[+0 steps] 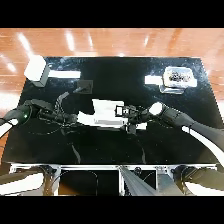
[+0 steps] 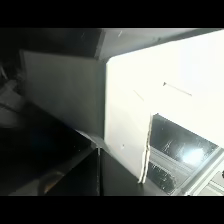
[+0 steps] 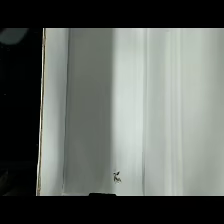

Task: Fold the box and place the chain.

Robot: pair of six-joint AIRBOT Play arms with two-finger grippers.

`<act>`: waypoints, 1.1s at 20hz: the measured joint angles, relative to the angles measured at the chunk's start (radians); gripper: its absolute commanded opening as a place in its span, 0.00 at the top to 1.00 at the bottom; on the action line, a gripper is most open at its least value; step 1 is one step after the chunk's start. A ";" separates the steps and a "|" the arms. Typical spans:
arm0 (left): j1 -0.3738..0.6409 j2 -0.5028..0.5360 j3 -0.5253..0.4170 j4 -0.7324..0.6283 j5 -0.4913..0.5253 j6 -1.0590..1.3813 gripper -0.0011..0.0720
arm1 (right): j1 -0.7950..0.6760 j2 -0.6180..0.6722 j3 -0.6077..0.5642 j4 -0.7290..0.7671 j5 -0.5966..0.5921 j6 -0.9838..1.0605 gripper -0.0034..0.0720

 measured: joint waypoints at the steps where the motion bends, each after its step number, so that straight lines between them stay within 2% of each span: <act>1: -0.004 -0.001 0.005 -0.005 -0.008 0.006 0.95 | 0.000 0.000 0.000 0.000 0.000 0.000 0.13; 8: -0.015 -0.005 0.046 0.004 -0.047 0.029 0.96 | 0.000 0.000 0.000 0.000 0.002 0.000 0.13; 16: -0.016 -0.005 0.104 0.149 -0.039 0.013 0.96 | 0.000 0.000 0.000 -0.002 0.004 -0.003 0.13; 22: -0.018 -0.021 0.113 0.095 -0.093 0.038 0.95 | 0.000 0.000 0.000 -0.001 0.003 -0.002 0.13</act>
